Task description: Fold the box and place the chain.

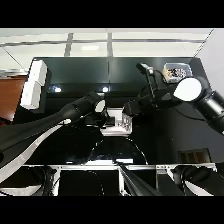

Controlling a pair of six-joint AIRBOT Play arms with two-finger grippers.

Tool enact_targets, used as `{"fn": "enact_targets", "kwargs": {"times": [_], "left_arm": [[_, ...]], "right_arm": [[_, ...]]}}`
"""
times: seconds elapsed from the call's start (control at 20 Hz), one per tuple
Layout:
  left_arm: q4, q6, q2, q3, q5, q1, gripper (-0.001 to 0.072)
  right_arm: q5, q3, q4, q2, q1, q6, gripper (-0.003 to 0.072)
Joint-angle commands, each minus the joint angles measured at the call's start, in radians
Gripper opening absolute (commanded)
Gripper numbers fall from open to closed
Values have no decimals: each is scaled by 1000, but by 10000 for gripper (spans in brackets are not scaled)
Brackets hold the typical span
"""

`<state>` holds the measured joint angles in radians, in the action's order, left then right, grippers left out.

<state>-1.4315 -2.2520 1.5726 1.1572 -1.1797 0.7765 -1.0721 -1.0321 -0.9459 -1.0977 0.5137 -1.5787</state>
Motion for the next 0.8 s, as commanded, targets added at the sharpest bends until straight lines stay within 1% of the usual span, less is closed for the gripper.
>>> {"fn": "enact_targets", "kwargs": {"times": [0.0, 0.05, 0.15, 0.25, 0.45, 0.55, 0.6, 0.7, 0.75], "left_arm": [[0, 0, -1, 0, 1, 0, 27], [0, 0, -1, 0, 2, 0, 27], [0, 0, -1, 0, 1, 0, 26], [1, 0, -1, 0, 0, 0, 27], [8, 0, -1, 0, 1, 0, 27], [6, 0, 0, -1, 1, 0, 27], [7, 0, 1, -1, 1, 0, 26], [8, 0, 1, 1, 0, 2, 28], [9, -8, -1, 6, -12, 2, 68]], "right_arm": [[117, 51, 30, -4, 46, -10, 13], [135, 51, 29, -5, 56, -11, 18], [131, 50, 21, -5, 56, -12, 404], [65, 50, -43, 0, 19, -12, 403], [-92, 50, -332, 61, -135, -12, 403], [-153, 50, -443, 78, -198, -11, 402], [-171, 50, -470, 78, -218, -11, 402], [-172, 55, -477, 78, -238, -10, 402], [-166, 55, -475, 78, -237, -10, 402]]}}
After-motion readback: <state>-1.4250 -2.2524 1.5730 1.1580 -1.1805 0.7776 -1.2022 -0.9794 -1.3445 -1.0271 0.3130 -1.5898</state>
